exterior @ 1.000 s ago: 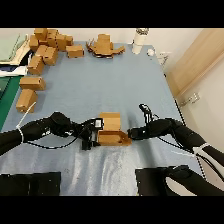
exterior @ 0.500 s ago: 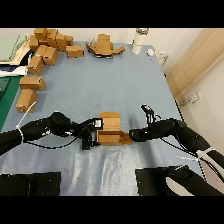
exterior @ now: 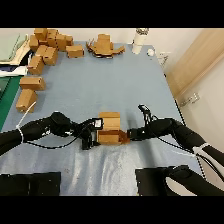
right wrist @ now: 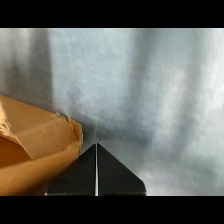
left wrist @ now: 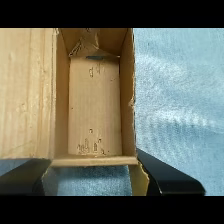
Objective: Fold the box.
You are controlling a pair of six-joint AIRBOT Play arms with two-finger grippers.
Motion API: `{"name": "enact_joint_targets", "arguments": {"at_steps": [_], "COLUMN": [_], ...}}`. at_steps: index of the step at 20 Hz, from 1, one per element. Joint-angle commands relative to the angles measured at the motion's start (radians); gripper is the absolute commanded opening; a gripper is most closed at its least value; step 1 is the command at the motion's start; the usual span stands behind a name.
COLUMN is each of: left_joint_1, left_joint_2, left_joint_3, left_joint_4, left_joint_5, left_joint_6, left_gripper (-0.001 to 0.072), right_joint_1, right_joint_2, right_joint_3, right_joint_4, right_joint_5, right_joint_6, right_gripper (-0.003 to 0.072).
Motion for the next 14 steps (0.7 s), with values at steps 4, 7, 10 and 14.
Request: {"name": "enact_joint_targets", "arguments": {"at_steps": [4,7,10,14], "left_joint_1": [0.0,0.0,0.0,0.0], "left_joint_2": [0.0,0.0,0.0,0.0], "left_joint_3": [0.001,0.001,0.001,0.001], "left_joint_4": [0.0,0.001,0.0,0.001], "left_joint_5": [-0.001,-0.001,-0.001,-0.001], "left_joint_6": [0.001,0.001,0.001,0.001], "left_gripper": [0.0457,0.0457,0.0457,0.0457], "right_joint_1": [0.024,0.066,0.07,0.07], "right_joint_2": [0.005,0.02,0.026,0.026], "right_joint_3": [0.001,0.001,0.001,0.001], "right_joint_4": [0.126,0.141,0.146,0.146], "right_joint_5": [0.033,0.021,0.003,-0.007], "right_joint_6": [-0.106,-0.115,-0.116,-0.135], "right_gripper": [0.0003,0.0003,0.0003,0.0003]}}
